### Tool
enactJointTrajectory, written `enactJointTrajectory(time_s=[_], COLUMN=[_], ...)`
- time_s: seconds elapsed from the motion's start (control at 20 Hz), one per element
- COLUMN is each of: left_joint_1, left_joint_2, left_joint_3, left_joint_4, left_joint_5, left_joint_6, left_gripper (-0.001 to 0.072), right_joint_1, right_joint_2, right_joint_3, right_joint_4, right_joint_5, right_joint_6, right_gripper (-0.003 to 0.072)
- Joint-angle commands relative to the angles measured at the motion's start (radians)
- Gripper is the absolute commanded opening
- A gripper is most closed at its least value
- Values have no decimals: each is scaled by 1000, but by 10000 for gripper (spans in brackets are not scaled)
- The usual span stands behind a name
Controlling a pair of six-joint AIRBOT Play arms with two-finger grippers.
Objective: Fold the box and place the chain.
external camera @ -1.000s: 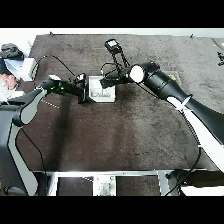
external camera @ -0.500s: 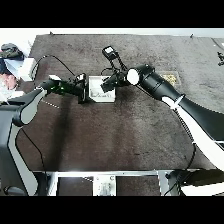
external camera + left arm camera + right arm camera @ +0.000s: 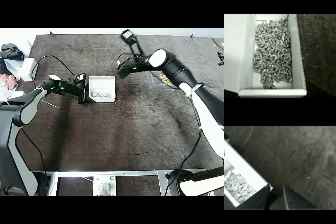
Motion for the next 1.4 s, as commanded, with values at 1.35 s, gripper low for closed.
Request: enactJointTrajectory(time_s=[1.35], left_joint_1=[0], left_joint_2=[0], left_joint_3=[0], left_joint_4=[0], left_joint_5=[0], left_joint_6=[0], left_gripper=[462], right_joint_1=[-75], right_joint_2=[-326], right_joint_3=[238], right_joint_4=[452], right_joint_5=[510], right_joint_6=[-660], right_gripper=[186])
